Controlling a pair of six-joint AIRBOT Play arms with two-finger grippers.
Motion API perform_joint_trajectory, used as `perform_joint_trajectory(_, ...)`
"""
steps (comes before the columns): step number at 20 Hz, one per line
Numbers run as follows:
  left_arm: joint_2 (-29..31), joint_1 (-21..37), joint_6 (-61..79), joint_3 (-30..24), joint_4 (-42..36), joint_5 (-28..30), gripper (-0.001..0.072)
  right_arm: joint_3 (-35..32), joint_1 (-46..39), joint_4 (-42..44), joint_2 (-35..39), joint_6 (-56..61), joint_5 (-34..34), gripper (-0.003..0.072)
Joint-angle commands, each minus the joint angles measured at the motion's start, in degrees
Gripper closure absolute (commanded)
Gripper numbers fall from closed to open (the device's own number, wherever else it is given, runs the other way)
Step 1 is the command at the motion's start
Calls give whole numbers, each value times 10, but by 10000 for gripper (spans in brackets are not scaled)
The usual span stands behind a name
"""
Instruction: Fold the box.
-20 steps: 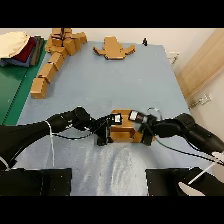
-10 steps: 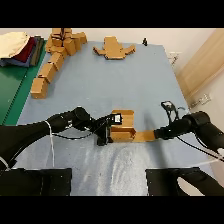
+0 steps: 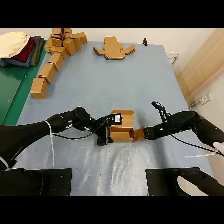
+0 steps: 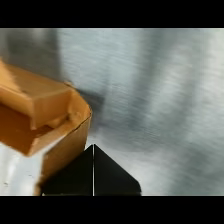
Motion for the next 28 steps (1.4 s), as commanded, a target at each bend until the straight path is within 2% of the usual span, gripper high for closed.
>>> perform_joint_trajectory(1,0,0,0,0,0,0,186,4,-2,57,24,-28,-9,679)
perform_joint_trajectory(2,0,0,0,0,0,0,186,4,-2,60,28,-28,-9,621)
perform_joint_trajectory(3,0,0,0,0,0,0,186,5,-2,61,30,-28,-9,495)
perform_joint_trajectory(4,0,0,0,0,0,0,186,9,-2,61,30,-28,-9,432)
perform_joint_trajectory(5,0,0,0,0,0,0,186,12,-2,62,30,-28,-9,432)
perform_joint_trajectory(8,0,0,0,0,0,0,186,20,-1,65,29,-27,-9,252)
perform_joint_trajectory(13,0,0,0,0,0,0,185,20,9,66,11,-12,-6,237)
perform_joint_trajectory(16,0,0,0,0,0,0,186,21,70,44,-3,49,54,236)
perform_joint_trajectory(18,0,0,0,0,0,0,186,31,113,-27,-10,153,81,237)
perform_joint_trajectory(23,0,0,0,0,0,0,186,95,237,-229,-35,422,83,238)
perform_joint_trajectory(25,0,0,0,0,0,0,186,127,285,-302,-69,501,58,238)
perform_joint_trajectory(28,0,0,0,0,0,0,186,174,334,-360,-134,571,-4,238)
